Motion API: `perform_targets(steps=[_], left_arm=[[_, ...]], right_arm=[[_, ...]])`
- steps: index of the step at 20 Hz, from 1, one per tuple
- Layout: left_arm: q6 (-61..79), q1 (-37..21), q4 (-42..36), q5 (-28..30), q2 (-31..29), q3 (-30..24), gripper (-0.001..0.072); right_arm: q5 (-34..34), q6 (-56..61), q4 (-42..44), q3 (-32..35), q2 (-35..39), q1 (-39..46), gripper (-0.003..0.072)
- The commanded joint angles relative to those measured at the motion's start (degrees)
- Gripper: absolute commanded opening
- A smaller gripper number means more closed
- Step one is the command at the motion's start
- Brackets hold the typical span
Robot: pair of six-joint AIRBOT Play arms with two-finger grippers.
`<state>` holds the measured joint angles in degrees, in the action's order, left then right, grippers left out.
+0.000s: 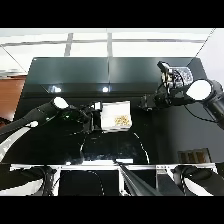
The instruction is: Fold the box and place the chain.
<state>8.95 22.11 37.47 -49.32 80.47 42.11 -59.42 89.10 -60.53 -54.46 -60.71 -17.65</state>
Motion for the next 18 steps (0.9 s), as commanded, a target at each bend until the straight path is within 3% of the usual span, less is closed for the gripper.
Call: perform_targets(steps=[1,9,10,12,13,14,15,18], left_arm=[[-0.42,0.42,-0.98,-0.42,-0.02,0.04,0.0711],[-1.7,2.78,-5.46,6.23,-0.02,0.04,0.0696],[-1.68,2.75,-4.94,5.79,-0.02,0.04,0.0668],[-1.68,2.75,-4.87,5.4,-0.02,0.04,0.047],[-1.68,2.75,-4.87,5.42,-0.02,0.04,0.0463],[-1.68,2.75,-4.87,5.42,-0.02,0.04,0.0463],[-1.68,2.75,-4.87,5.38,-0.02,0.04,0.0463],[-1.68,2.75,-4.87,5.38,-0.02,0.04,0.0463]], right_arm=[[0.35,0.0,0.02,0.02,0.0,0.02,0.0347],[0.94,0.02,0.04,0.02,0.0,0.02,0.0347],[1.36,0.0,0.04,0.02,0.0,0.02,0.0347],[3.91,0.0,0.02,0.02,-0.07,0.02,0.0348],[6.45,0.07,0.04,0.02,-0.17,0.02,0.036],[9.84,-0.02,0.07,0.02,-0.22,0.02,0.0635],[13.53,-0.46,0.07,0.02,-0.35,0.02,0.0718],[21.46,-0.44,1.57,0.0,-3.26,0.02,0.0717]])
